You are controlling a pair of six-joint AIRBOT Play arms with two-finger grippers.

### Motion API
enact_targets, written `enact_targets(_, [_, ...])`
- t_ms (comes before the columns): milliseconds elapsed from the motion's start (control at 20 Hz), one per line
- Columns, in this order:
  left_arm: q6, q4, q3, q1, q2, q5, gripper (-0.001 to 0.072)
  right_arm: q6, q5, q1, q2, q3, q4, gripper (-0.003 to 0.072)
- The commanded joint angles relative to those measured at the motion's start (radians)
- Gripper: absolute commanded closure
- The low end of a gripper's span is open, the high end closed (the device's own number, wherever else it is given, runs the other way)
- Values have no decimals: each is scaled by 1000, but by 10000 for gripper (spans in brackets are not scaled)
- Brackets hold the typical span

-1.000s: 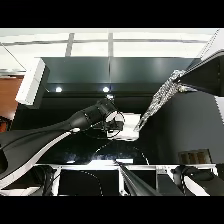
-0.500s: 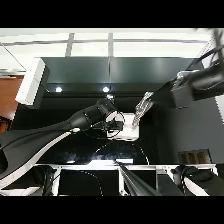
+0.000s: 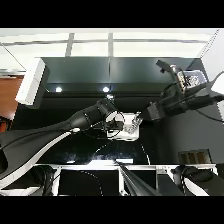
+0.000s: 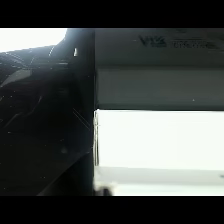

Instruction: Fold the box and place the chain.

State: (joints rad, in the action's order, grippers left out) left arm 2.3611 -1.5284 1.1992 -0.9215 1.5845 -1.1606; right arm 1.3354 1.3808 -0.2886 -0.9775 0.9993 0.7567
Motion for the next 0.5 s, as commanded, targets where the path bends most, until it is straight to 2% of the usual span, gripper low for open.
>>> enact_targets(0, [0, 0, 1, 1, 0, 0, 685, 19, -142, -41, 0, -118, -25, 683])
enact_targets(250, [0, 0, 1, 1, 0, 0, 685, 59, -263, -68, 0, -197, 41, 664])
enact_targets(450, [0, 0, 1, 1, 0, 2, 685, 59, -195, -61, 2, -196, 77, 663])
